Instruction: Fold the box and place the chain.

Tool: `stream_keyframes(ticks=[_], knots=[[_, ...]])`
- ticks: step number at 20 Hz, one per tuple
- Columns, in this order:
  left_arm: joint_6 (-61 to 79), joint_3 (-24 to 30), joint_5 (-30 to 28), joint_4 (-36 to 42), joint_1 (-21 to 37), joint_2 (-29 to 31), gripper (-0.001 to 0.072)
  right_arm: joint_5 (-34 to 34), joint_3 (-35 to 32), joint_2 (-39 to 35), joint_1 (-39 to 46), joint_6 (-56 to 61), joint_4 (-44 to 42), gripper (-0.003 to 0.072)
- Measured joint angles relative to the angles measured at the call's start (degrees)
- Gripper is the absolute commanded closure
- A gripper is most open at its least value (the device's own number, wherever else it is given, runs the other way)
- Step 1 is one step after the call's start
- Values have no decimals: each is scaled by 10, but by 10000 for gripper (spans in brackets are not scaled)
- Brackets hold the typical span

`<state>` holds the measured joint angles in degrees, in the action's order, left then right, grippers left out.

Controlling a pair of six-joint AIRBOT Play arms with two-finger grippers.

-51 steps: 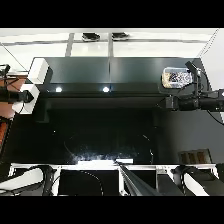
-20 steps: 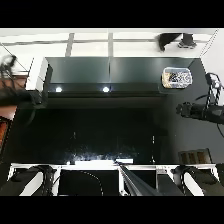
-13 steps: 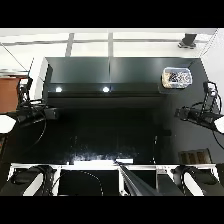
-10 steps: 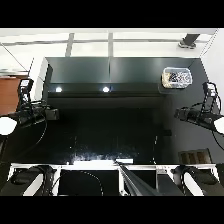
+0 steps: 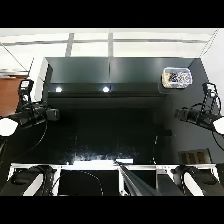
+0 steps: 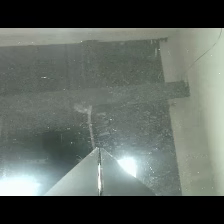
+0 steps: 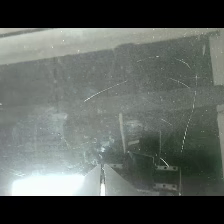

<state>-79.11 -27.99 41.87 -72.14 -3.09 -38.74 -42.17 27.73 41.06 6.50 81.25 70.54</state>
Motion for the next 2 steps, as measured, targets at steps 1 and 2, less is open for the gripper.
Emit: stream_keyframes(ticks=[1,2], knots=[[0,0,-1,0,0,0,681,0,0,0,0,0,0,667],[0,0,-1,0,0,0,681,0,0,0,0,0,0,667]])
